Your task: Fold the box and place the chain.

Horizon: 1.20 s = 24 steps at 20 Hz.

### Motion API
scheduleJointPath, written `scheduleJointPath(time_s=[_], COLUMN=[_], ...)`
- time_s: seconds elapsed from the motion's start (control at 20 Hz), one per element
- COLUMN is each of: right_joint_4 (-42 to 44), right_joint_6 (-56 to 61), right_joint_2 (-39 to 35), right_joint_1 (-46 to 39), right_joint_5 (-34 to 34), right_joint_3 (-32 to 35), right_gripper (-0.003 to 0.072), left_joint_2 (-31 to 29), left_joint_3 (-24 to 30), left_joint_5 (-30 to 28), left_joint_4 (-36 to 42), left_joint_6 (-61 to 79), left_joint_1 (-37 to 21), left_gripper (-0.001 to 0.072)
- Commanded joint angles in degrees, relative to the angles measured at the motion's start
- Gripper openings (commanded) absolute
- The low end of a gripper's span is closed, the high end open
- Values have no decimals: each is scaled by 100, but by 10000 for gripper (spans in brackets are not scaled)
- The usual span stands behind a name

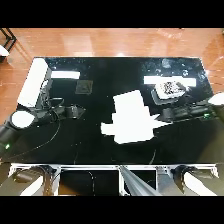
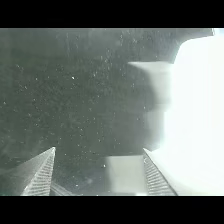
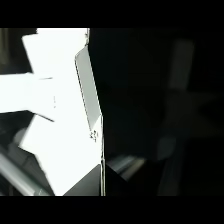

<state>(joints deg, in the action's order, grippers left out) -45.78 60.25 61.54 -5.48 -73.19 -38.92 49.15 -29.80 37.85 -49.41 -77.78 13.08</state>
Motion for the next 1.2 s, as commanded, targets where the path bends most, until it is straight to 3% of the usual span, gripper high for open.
scheduleJointPath(time_s=[0.0,0.2,0.45,0.75,0.95,1.15], right_joint_4=[269,273,494,505,498,468], right_joint_6=[39,129,208,205,201,188], right_joint_2=[-623,-728,-728,-728,-728,-728], right_joint_1=[1432,2455,2629,2629,2629,2629], right_joint_5=[1843,2935,2968,2903,2830,2717], right_joint_3=[678,1287,1333,1333,1333,1333], right_gripper=[27,27,27,27,27,27], left_joint_2=[514,1364,2616,3783,4336,4848], left_joint_3=[-197,-398,-402,-1189,-2022,-2590], left_joint_5=[402,1456,2557,3171,3377,4356], left_joint_4=[393,1421,2800,2841,2168,1915], left_joint_6=[155,1805,4500,5141,5141,5025], left_joint_1=[-101,-358,-664,-188,105,160], left_gripper=[633,633,634,633,619,585])
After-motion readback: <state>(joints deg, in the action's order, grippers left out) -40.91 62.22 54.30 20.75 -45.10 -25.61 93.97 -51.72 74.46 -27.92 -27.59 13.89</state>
